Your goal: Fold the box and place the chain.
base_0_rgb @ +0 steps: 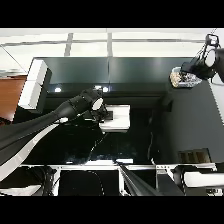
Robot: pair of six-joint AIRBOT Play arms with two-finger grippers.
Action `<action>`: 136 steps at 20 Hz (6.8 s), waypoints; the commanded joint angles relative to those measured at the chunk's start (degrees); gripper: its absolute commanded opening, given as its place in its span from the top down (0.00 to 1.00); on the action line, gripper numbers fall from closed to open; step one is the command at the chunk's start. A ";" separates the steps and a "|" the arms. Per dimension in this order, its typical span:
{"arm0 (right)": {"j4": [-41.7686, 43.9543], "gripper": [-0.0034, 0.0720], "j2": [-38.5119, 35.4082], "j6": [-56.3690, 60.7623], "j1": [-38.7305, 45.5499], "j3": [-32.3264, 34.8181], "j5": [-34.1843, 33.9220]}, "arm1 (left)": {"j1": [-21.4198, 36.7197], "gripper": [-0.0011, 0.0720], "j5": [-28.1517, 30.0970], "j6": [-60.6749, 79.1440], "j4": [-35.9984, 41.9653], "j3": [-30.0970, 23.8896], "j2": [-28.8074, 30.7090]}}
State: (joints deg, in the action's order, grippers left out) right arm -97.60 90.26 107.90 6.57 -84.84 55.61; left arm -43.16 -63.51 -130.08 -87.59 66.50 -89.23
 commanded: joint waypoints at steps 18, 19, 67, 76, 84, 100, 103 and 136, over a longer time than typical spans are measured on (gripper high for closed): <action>4.61 0.30 32.83 7.34 9.31 -35.15 9.55 | 0.07 0.95 0.20 0.02 0.02 -0.02 -0.04; 4.61 0.34 32.83 6.86 9.40 -35.12 9.92 | 0.07 0.95 0.20 0.02 0.00 -0.02 -0.04; 55.34 0.94 -32.28 -25.07 -21.46 -13.62 28.02 | 0.07 0.95 0.24 0.04 -0.42 -0.02 -0.02; 50.69 0.94 -29.83 -26.01 -26.69 0.52 23.19 | 0.07 0.95 0.24 0.04 -0.44 -0.02 -0.02; 54.12 0.94 -29.79 -23.93 -28.59 21.03 7.89 | 0.07 0.95 0.26 0.04 -0.44 -0.02 -0.02; 54.29 0.94 -28.52 -23.21 -33.81 37.20 -8.20 | 0.07 0.95 0.26 0.04 -0.44 -0.02 -0.02; 54.25 0.73 -27.12 -22.82 -34.88 37.20 -9.62 | 0.07 0.95 0.26 0.04 -0.44 -0.02 -0.02; 37.57 0.57 -32.02 -25.92 -16.68 37.20 8.83 | 16.46 0.10 3.48 13.29 1.25 -25.55 34.40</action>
State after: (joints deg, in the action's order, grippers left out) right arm -60.05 58.28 81.84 -10.11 -47.66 65.06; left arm -35.09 -68.97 -122.74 -96.60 52.03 -61.65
